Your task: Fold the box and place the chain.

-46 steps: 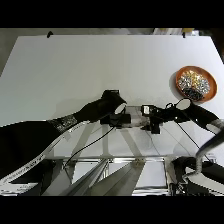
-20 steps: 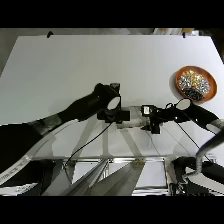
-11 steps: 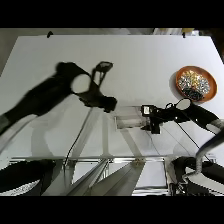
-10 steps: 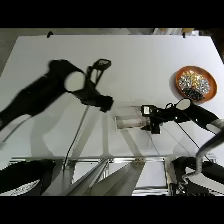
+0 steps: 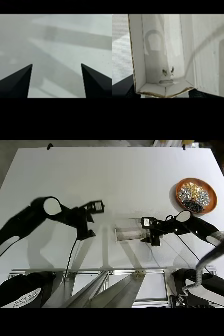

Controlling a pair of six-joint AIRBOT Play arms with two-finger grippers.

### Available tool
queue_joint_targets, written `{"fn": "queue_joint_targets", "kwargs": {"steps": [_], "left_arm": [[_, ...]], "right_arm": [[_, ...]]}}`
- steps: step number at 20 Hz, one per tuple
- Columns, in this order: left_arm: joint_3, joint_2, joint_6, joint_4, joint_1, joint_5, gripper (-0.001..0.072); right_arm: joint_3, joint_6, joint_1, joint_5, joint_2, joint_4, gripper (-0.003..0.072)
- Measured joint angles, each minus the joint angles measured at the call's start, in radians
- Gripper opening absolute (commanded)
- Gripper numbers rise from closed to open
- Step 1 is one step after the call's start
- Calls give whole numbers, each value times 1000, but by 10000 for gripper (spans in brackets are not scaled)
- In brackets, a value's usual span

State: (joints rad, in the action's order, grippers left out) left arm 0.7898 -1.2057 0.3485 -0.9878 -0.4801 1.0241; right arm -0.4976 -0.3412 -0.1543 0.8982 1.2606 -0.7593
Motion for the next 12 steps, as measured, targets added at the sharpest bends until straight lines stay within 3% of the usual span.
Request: {"fn": "queue_joint_targets", "kwargs": {"steps": [6, 12], "left_arm": [[-63, -139, -451, 271, -18, -106, 697], [-72, -203, -517, 352, -89, -214, 699]], "right_arm": [[0, 0, 0, 0, 0, 0, 357], [0, 0, 0, 0, 0, 0, 357]]}}
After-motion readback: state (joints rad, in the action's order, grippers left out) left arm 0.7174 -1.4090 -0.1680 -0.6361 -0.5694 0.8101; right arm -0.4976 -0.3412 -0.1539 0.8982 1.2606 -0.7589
